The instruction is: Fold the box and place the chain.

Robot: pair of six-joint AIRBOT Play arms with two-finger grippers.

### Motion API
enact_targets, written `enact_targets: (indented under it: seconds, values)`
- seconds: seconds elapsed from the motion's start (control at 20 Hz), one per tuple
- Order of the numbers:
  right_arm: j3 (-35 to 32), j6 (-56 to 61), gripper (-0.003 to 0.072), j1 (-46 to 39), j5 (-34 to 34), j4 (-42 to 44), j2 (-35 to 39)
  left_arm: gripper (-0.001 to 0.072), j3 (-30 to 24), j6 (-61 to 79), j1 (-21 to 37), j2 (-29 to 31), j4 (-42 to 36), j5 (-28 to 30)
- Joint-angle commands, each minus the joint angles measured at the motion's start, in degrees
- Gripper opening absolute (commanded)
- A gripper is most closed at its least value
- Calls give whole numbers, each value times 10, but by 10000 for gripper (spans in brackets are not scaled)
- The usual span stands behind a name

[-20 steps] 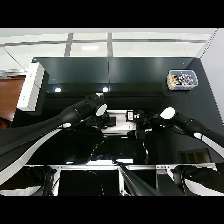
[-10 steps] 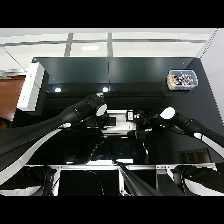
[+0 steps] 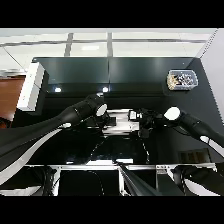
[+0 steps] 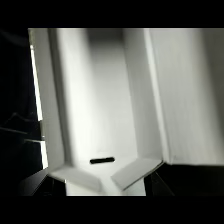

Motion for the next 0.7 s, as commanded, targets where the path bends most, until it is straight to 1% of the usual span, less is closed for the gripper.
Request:
enact_targets:
  seconds: [0.0, 0.2, 0.25, 0.3, 0.35, 0.45, 0.5, 0.65]
  values:
    - [1, 34, 681, -20, 44, -85, 48, 29, 0, 2, 0, 0, 3, 0]
    - [0, 31, 679, -36, 52, -81, 49, 29, 0, 2, 0, 0, 2, -1]
    - [0, 19, 609, -32, 54, -57, 47, 29, 0, 2, 0, 0, 2, -1]
    - [0, 6, 572, -25, 54, -32, 42, 29, 0, 2, 0, 0, 2, -1]
    - [0, -13, 511, -15, 51, -10, 33, 29, 0, 2, 0, 0, 2, 0]
    - [0, -16, 143, 4, 29, 11, 17, 29, 0, 2, 0, 0, 2, 0]
    - [0, -16, 117, 13, 16, 18, 12, 29, 0, 2, 0, 0, 1, 0]
    - [0, -16, 117, 32, -14, 55, -1, 29, 0, 2, 0, 0, 0, 4]
